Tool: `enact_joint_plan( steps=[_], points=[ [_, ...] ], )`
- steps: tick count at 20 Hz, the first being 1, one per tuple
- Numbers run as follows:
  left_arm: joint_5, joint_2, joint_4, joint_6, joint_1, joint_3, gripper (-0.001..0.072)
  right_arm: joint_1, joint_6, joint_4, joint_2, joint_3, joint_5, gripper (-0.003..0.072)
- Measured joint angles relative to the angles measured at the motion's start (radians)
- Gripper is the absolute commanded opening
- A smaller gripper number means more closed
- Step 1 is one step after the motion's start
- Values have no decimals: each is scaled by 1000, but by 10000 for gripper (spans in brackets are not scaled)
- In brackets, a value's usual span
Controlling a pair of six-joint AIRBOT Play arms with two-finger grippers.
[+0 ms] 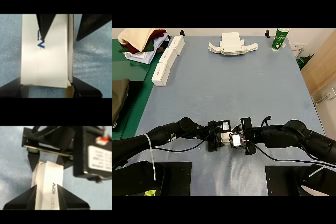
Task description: Fold the box.
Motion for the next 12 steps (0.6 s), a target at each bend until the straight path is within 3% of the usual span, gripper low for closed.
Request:
enact_joint_plan(
  steps=[1, 3, 7, 12],
  points=[
    [0, 0, 0, 0, 0, 0, 466, 0, 26, 1, 19, 0, 0, 291],
    [0, 0, 0, 0, 0, 0, 466, 0, 113, 2, 56, -2, -3, 3],
    [0, 0, 0, 0, 0, 0, 466, 0, 335, 65, 109, -55, 37, 4],
    [0, 0, 0, 0, 0, 0, 466, 49, 471, 208, 156, -235, 314, 4]
  ],
)
